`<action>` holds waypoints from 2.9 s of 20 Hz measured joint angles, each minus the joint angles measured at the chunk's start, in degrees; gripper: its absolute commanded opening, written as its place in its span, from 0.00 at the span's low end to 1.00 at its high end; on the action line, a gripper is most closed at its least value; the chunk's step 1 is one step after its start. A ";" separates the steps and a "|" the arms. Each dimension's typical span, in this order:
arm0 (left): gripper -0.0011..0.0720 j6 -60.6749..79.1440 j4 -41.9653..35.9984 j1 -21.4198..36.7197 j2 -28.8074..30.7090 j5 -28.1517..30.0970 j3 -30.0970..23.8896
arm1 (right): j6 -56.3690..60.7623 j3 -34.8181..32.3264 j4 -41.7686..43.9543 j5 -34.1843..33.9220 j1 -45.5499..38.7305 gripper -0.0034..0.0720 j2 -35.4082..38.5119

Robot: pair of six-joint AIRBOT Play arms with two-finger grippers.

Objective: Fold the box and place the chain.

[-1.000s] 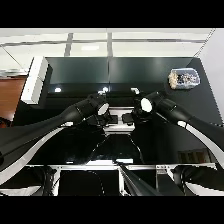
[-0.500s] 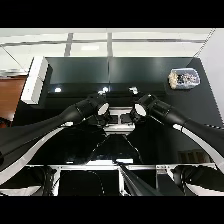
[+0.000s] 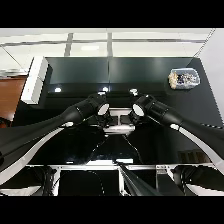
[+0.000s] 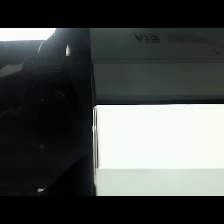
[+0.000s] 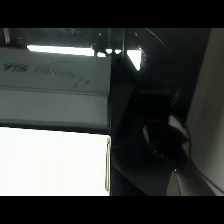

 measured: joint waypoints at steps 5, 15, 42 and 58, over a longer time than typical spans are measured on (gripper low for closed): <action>0.05 0.28 0.31 0.00 -0.02 0.37 0.00 | -0.68 -0.02 0.98 0.37 0.00 0.31 -0.15; 0.05 0.28 0.28 -0.02 0.00 0.44 0.00 | -1.92 0.07 1.36 0.72 -0.61 0.56 0.83; 0.05 0.20 0.24 0.04 0.00 0.22 0.00 | -5.49 48.85 -14.01 2.47 -51.67 0.99 -27.98; 0.05 0.15 0.24 0.04 0.00 0.15 0.00 | -6.29 58.49 -9.09 9.11 -53.55 0.09 -38.47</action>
